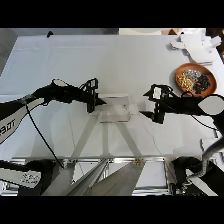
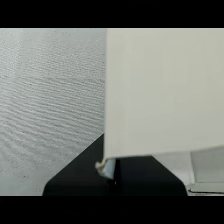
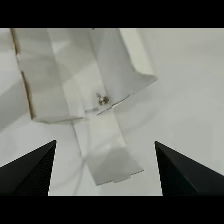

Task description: Fold the box and place the chain.

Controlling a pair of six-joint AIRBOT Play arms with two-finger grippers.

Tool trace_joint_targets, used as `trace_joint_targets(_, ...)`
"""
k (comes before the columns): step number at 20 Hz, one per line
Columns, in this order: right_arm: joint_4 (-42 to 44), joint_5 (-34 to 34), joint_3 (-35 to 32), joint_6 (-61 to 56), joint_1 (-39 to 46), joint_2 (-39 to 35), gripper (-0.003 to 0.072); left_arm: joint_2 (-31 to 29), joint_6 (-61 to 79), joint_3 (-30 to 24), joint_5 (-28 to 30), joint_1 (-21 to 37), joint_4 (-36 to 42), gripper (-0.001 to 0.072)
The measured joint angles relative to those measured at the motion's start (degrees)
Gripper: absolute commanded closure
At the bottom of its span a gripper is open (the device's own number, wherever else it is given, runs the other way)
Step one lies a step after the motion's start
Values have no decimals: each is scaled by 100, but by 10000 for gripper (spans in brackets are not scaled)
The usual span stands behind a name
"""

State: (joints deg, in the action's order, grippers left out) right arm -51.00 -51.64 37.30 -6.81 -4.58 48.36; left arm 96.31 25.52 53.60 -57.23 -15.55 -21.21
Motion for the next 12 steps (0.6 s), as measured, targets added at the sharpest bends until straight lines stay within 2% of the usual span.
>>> trace_joint_targets(3, 61, -127, -127, 629, 9, 179, -5, 0, 0, 0, 0, 0, -2, 694)
trace_joint_targets(7, 1075, -208, -433, 2140, 258, 603, -5, 0, 0, 0, 0, 0, -2, 694)
trace_joint_targets(12, 1720, -168, -555, 2992, 614, 1519, -9, 0, 0, 0, 0, 0, -2, 694)
